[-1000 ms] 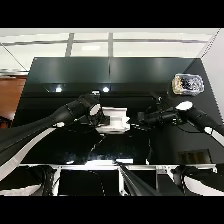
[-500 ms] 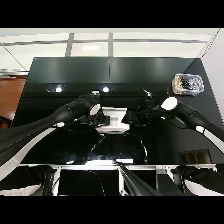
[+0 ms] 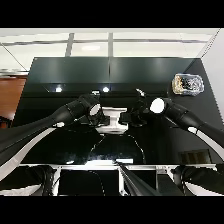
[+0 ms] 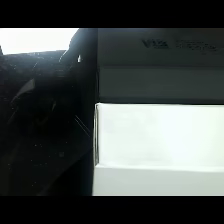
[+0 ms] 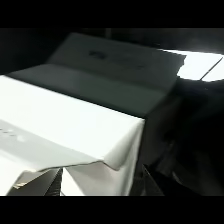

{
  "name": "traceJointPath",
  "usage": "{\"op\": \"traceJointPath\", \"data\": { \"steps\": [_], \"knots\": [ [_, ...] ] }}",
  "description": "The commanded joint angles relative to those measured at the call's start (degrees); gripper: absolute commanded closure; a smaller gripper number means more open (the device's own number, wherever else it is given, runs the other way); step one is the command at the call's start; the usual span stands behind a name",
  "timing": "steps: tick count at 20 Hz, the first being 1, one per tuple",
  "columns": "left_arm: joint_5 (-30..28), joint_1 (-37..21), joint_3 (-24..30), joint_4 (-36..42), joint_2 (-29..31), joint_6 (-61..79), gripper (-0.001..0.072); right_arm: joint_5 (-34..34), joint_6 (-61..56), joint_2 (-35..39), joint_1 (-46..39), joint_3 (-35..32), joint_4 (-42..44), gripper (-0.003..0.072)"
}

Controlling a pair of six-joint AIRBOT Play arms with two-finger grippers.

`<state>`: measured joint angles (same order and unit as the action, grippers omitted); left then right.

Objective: Fold the box and place the chain.

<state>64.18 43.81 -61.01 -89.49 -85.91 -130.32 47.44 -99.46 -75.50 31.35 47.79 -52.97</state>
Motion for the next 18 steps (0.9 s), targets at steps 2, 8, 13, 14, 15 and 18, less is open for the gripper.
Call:
{"op": "traceJointPath", "data": {
  "steps": [2,8,13,14,15,18],
  "knots": [
    [0.0,0.0,0.0,0.0,0.0,0.0,0.0681,-0.3,-6.2,-0.2,1.3,0.3,-5.9,0.0242],
    [0.0,0.0,0.0,0.0,0.0,0.0,0.0681,4.9,-15.0,-1.9,3.6,4.2,-12.3,0.0326],
    [0.0,0.0,0.0,0.0,0.0,0.0,0.0681,12.8,-26.3,-4.2,9.0,10.5,-25.0,0.0326],
    [0.0,0.0,0.0,0.0,0.0,0.0,0.068,13.5,-26.9,-4.8,9.6,11.4,-25.3,0.0327],
    [0.0,0.0,0.0,0.0,0.0,0.0,0.068,14.2,-27.8,-5.6,9.9,12.1,-25.3,0.0326],
    [0.0,0.0,0.0,0.0,0.0,0.0,0.0681,14.2,-30.0,-7.9,11.2,14.0,-25.3,0.0328]
  ]
}}
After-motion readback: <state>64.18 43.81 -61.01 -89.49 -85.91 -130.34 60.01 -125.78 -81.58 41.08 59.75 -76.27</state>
